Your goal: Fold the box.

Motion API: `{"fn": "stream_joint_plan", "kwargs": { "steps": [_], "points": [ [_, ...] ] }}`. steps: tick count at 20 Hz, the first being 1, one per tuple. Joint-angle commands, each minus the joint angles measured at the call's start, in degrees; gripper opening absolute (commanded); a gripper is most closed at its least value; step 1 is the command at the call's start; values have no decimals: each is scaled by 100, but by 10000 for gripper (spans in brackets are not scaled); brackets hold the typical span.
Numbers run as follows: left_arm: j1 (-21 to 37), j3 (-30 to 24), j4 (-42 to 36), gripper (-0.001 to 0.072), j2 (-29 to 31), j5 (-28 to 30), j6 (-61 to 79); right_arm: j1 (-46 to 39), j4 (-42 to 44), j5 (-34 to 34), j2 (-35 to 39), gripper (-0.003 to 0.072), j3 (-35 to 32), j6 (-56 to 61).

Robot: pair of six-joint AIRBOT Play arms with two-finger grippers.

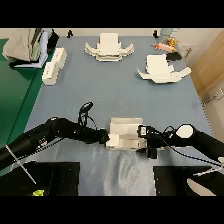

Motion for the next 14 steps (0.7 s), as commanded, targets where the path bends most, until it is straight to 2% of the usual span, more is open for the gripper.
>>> {"fn": "stream_joint_plan", "kwargs": {
  "steps": [1,5,11,14],
  "points": [
    [-522,337,1005,454,-273,-28,-1279,0,2,0,2,510,4,0],
    [-863,820,1285,454,-855,-153,-1779,0,0,0,2,509,4,0],
    [-1375,1611,2511,450,-1661,-994,-3250,0,2,0,2,510,4,2],
    [-1635,2085,3121,416,-2041,-1552,-3755,0,2,0,2,510,4,2]
  ]
}}
